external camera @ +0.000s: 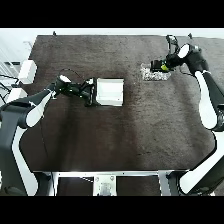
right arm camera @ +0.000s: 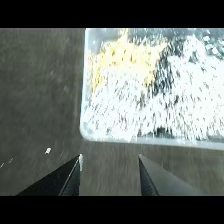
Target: Fold the box and place the chain.
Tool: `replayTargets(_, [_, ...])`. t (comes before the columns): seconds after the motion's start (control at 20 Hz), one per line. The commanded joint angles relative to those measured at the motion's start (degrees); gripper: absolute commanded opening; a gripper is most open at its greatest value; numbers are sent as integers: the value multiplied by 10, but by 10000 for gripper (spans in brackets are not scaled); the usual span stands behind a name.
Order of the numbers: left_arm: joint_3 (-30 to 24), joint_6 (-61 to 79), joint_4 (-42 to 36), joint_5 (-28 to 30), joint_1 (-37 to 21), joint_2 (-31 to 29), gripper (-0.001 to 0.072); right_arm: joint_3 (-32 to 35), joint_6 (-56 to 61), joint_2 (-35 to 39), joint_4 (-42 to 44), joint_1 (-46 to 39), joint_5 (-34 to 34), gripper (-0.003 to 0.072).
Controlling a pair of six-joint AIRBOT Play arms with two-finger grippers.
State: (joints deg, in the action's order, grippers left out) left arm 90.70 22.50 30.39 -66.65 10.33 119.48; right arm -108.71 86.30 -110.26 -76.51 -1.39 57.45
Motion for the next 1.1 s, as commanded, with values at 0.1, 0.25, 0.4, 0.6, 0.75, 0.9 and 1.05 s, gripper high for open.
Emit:
replayTargets(0.1, [0, 0, 0, 0, 0, 0, 284, -13, -75, -61, 85, -12, -55, 401])
replayTargets(0.25, [0, 0, 0, 0, 0, 0, 284, -36, -75, -84, 87, -11, -59, 344])
replayTargets(0.4, [0, 0, 0, 0, 0, 0, 284, -45, -74, -89, 91, -7, -47, 339])
replayTargets(0.6, [0, 0, 0, 0, 0, 0, 284, -46, -84, -91, 79, 0, -14, 255])
replayTargets(0.75, [0, 0, 0, 0, 0, 0, 284, -46, -89, -92, 79, 0, -4, 78])
replayTargets(0.9, [0, 0, 0, 0, 0, 0, 284, -55, -87, -86, 75, 0, -3, 12])
replayTargets(1.05, [0, 0, 0, 0, 0, 0, 284, -59, -83, -48, 75, -1, -2, 12])
